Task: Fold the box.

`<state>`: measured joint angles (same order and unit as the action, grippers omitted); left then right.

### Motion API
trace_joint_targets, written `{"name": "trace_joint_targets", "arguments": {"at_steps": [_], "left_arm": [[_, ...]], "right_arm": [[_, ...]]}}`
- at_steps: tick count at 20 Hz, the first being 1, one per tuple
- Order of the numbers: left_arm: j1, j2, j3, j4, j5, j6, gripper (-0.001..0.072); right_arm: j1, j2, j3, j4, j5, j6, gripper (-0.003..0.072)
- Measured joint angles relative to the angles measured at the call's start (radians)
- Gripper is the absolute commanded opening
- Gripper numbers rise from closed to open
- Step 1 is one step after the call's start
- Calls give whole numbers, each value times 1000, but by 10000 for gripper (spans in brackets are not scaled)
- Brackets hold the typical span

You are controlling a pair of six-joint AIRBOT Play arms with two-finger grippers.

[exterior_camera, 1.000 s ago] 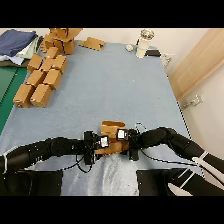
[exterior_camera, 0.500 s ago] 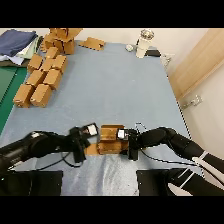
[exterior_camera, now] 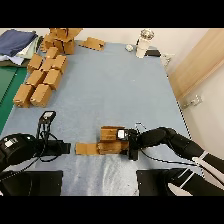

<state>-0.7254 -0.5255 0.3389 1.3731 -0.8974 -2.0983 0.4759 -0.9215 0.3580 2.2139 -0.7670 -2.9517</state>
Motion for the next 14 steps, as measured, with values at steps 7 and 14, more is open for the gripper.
{"name": "trace_joint_targets", "arguments": {"at_steps": [7, 14], "left_arm": [[-87, -208, -36, -198, 243, -28, 11], [-151, -330, 16, -413, 441, 158, 10]], "right_arm": [[0, 0, 0, 0, 0, 0, 484], [0, 0, 0, 0, -1, 0, 484]]}}
